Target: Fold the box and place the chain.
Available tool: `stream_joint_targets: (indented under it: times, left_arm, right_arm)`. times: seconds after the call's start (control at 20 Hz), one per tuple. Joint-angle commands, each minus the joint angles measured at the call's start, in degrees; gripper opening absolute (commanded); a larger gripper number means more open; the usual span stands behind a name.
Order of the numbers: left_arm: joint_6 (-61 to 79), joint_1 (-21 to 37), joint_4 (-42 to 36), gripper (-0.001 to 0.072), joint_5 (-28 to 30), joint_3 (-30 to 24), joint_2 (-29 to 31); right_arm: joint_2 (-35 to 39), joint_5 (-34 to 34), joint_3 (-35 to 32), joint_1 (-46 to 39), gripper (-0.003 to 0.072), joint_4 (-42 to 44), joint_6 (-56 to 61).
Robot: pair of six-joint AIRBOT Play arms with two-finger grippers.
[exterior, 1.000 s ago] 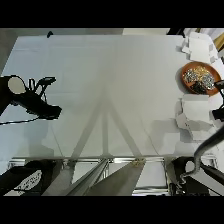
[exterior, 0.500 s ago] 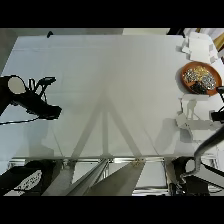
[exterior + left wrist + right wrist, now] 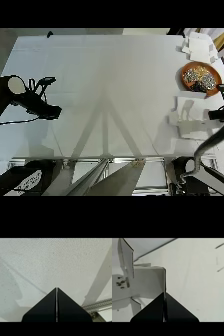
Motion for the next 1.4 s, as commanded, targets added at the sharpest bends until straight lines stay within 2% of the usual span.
stream_joint_targets:
  times: [0.0,0.15,0.2,0.4,0.5,0.7,0.9,0.95,1.0,1.05,1.2,1.25,1.35]
  left_arm:
    - [0.00,0.00,0.02,0.0009,0.02,-0.02,0.02]
    - [0.00,0.00,0.02,0.0009,0.02,-0.02,0.02]
    - [0.00,0.00,0.00,0.0009,0.02,-0.02,0.02]
    - [0.00,0.00,0.02,0.0009,0.02,-0.02,0.02]
    - [0.00,0.00,-0.02,0.0009,0.07,-0.02,0.02]
    - [0.39,0.00,-0.15,0.0009,1.68,-0.04,0.02]
    - [2.10,-0.15,-0.66,0.0011,4.15,-0.04,0.02]
    - [5.07,-0.13,-2.64,0.0057,5.57,-0.04,0.00]
    - [9.77,-0.15,-6.10,0.0280,6.40,-0.04,0.00]
    - [16.63,-0.13,-12.55,0.0581,7.45,-0.04,-0.07]
    - [41.51,-0.94,-39.58,0.0587,5.90,-0.04,-2.05]
    - [47.54,-2.23,-45.86,0.0542,5.64,-0.04,-3.21]
    - [54.38,-6.23,-51.34,0.0511,8.22,-0.02,-6.40]
  right_arm:
    - [7.30,-0.94,-3.08,0.13,0.0013,25.49,-11.04]
    - [16.68,-3.63,-10.99,0.15,0.0013,45.31,-19.82]
    - [20.26,-4.42,-13.81,0.61,0.0013,49.07,-21.40]
    - [35.34,-7.28,-23.41,9.11,0.0013,53.64,-20.39]
    - [40.00,-8.24,-26.08,14.93,0.0013,53.77,-16.26]
    - [40.54,-14.23,-27.85,27.12,0.0014,53.77,-11.34]
    - [36.24,-22.82,-27.82,37.44,0.0014,53.75,-7.04]
    - [34.16,-23.91,-27.82,39.28,0.0014,53.75,-7.02]
    - [32.17,-24.48,-27.82,40.57,0.0014,53.77,-7.02]
    - [29.97,-24.90,-27.82,41.70,0.0014,53.75,-7.04]
    - [24.61,-25.83,-27.82,43.91,0.0015,53.77,-7.10]
    - [23.39,-26.18,-27.82,44.54,0.0015,53.79,-7.10]
    - [22.49,-26.84,-27.82,45.42,0.0015,53.79,-7.08]
